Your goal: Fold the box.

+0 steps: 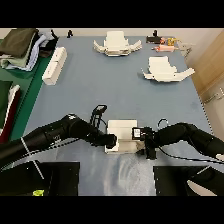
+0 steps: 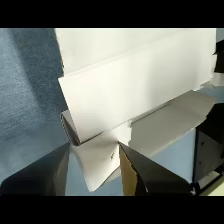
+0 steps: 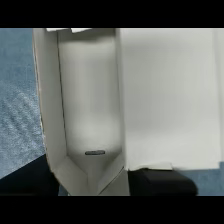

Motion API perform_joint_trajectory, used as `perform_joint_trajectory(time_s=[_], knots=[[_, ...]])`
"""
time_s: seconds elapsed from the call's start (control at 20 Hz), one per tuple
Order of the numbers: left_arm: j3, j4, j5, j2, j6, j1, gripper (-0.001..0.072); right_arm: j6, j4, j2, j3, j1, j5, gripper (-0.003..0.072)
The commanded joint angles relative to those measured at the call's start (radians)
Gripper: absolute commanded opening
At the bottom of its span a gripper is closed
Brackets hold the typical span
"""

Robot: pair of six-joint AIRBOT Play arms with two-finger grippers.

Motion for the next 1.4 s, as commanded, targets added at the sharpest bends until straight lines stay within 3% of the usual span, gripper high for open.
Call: perform_joint_trajectory(time_s=[0.0, 0.15, 0.4, 0.65, 1.35], knots=[[0.046, 0.167, -0.064, -0.053, -0.211, -0.072, 0.0462, 0.0, 0.0, 0.0, 0.0, 0.001, 0.0, 0.0509], [0.085, 0.277, -0.101, -0.067, -0.34, -0.1, 0.0461, 0.0, 0.0, 0.0, 0.0, 0.001, 0.0, 0.0509], [0.151, 0.299, -0.159, -0.139, -0.381, -0.114, 0.046, 0.0, 0.0, 0.0, 0.0, 0.001, 0.0, 0.0509], [0.193, 0.415, -0.237, -0.2, -0.505, -0.163, 0.0419, 0.0, 0.0, 0.0, 0.0, 0.001, 0.0, 0.0509], [0.197, 0.436, -0.222, -0.224, -0.628, -0.211, 0.0401, 0.0, 0.0, 0.0, 0.0, 0.001, 0.0, 0.0509]])
